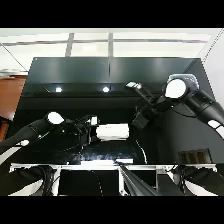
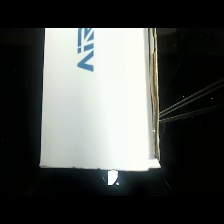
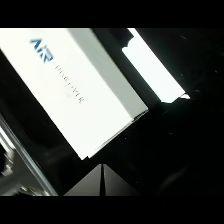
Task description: Fold the box and place the chain.
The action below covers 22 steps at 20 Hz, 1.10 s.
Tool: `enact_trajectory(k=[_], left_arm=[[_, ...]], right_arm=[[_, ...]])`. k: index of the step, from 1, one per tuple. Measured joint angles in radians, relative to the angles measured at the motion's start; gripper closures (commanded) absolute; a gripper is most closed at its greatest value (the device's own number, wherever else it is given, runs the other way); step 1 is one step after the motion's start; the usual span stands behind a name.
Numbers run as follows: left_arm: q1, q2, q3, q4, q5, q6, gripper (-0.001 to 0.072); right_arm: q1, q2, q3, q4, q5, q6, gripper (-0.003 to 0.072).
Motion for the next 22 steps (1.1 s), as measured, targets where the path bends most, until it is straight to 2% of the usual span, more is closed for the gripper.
enact_trajectory(k=[3,7,14,22], left_arm=[[0.000,0.000,0.000,0.000,0.000,0.000,0.0305],[0.000,0.000,0.000,0.000,0.000,0.000,0.0305],[0.000,0.000,0.000,0.000,0.000,0.000,0.0305],[0.000,0.000,0.000,0.000,0.000,0.000,0.0305]], right_arm=[[-0.044,0.011,-0.056,0.185,-0.066,0.105,0.0658],[-0.032,0.012,-0.146,0.399,-0.159,0.203,0.0658],[0.015,0.006,-0.276,0.509,-0.256,0.272,0.0658],[0.057,0.005,-0.299,0.527,-0.322,0.280,0.0659]])
